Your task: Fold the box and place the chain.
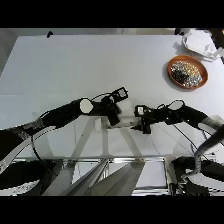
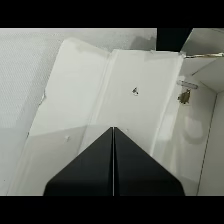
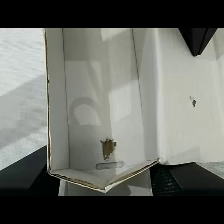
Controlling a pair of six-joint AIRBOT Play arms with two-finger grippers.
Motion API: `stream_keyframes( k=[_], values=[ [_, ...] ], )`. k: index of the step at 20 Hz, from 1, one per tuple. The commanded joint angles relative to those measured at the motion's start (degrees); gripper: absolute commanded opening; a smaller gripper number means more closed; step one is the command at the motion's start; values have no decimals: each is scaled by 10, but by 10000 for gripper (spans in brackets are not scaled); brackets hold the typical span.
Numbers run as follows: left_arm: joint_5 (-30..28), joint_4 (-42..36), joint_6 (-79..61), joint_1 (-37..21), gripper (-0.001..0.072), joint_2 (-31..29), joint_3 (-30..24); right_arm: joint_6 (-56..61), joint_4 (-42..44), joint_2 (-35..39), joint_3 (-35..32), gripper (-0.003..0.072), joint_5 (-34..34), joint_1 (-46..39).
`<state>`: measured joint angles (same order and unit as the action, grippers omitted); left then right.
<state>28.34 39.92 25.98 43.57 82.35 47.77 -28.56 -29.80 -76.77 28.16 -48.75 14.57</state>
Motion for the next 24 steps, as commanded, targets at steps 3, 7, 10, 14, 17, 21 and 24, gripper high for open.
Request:
stream_keyframes(
  k=[3, 7, 10, 14, 17, 21, 24],
  values=[
    [19, -5, 0, -17, 6, -38, 0, 1, 0, 0, 1, 458, 1, 0],
    [83, 9, 0, -72, 4, -101, 0, 0, 0, 0, 1, 458, 1, 0],
    [158, 37, 0, -111, 7, -137, 0, 0, 0, 0, 1, 458, 1, 0],
    [269, 25, -27, -133, 7, -142, -12, 0, 0, 0, 1, 458, 1, 0],
    [263, -59, -129, -131, 7, -141, -57, 0, 0, 0, 1, 458, 1, 0],
    [244, -108, -179, -131, 3, -135, -103, 0, 0, 0, 1, 458, 1, 0],
    [200, -107, -178, -131, 3, -135, -116, 1, 0, 0, 1, 458, 1, 0]
  ],
)
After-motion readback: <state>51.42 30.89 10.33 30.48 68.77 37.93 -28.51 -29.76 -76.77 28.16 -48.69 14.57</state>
